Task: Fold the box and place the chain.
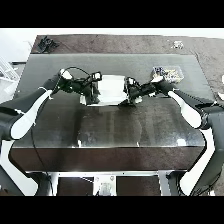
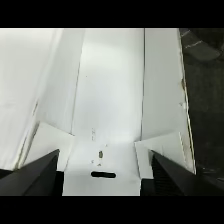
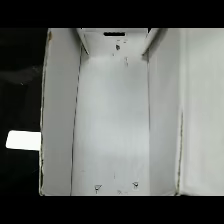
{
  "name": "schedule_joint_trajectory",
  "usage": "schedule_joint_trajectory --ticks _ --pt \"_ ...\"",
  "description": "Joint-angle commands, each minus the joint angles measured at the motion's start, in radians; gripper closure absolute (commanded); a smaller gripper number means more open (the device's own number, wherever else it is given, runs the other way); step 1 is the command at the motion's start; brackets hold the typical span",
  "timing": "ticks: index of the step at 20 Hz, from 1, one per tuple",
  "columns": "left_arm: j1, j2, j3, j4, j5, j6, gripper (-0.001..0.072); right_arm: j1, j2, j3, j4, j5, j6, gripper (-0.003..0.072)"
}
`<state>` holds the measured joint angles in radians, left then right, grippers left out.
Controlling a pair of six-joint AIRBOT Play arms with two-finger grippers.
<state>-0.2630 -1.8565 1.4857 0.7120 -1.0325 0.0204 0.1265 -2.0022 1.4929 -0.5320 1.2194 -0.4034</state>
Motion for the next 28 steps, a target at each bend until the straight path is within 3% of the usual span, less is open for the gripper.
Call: schedule_joint_trajectory --ticks 1,13,14,16,19,25,28 --pt "-0.001 0.0 0.0 -0.021 0.024 0.01 0.0025 0.001 -0.001 0.0 -0.001 0.005 0.0 0.0107" --pt "0.0 -0.032 0.0 -0.02 -0.026 -0.02 0.0027 0.001 -0.001 0.0 -0.001 0.005 0.0 0.0107" --pt "0.0 -0.032 0.0 -0.02 -0.026 -0.02 0.0065 0.001 -0.001 0.0 -0.001 0.005 0.0 0.0107" --pt "0.0 -0.032 0.001 -0.015 -0.035 -0.02 0.0359 0.001 -0.001 0.0 -0.001 0.005 0.0 0.0107" --pt "0.003 -0.02 0.001 -0.009 -0.051 -0.013 0.0685 0.001 -0.001 0.0 0.0 0.005 0.0 0.0107" --pt "0.1 0.061 0.0 -0.018 -0.188 0.041 0.0694 0.001 -0.001 0.0 0.0 0.005 0.0 0.0107" --pt "0.165 0.12 0.0 -0.045 -0.224 -0.062 0.0696 0.001 -0.001 0.0 -0.001 0.005 0.0 0.0108"
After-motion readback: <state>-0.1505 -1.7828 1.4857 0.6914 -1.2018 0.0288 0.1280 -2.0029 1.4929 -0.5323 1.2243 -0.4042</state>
